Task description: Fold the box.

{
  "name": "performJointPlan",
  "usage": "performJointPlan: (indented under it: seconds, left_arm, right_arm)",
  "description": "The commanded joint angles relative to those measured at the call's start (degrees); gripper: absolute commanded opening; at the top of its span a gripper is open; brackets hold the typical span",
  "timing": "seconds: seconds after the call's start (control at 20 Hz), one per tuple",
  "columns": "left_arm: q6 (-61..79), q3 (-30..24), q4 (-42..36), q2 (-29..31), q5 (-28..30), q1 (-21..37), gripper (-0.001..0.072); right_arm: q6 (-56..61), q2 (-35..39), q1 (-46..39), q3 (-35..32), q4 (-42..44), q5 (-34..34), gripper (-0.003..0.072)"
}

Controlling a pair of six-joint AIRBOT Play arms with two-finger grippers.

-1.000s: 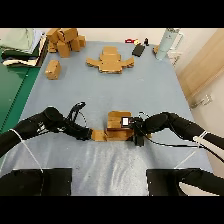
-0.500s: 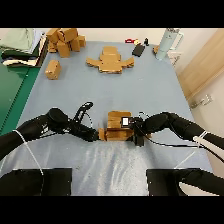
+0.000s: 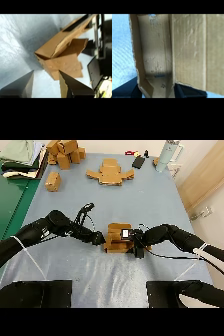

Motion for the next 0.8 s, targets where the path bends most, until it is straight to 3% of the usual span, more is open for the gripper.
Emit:
performJointPlan:
  seconds: [0.0,0.2,0.45,0.55,0.75]
  left_arm:
    - [-2.6,1.2,-1.6,-0.5,0.0,-1.7,0.0474]
    - [-2.5,1.2,-3.3,-1.4,5.0,-6.7,0.0473]
    - [-4.4,1.2,-2.3,-1.4,7.7,-8.1,0.0472]
    - [-12.6,1.5,3.7,-1.4,9.3,-9.4,0.0471]
    - [-34.7,4.7,25.3,-1.4,8.9,-15.1,0.0471]
  right_arm:
    - [0.0,0.0,0.0,0.0,0.0,0.0,0.0442]
    - [0.0,0.0,0.0,0.0,0.0,0.0,0.0442]
    - [0.0,0.0,0.0,0.0,0.0,0.0,0.0443]
    - [0.0,0.0,0.0,0.0,0.0,0.0,0.0442]
    - [0.0,0.0,0.0,0.0,0.0,0.0,0.0443]
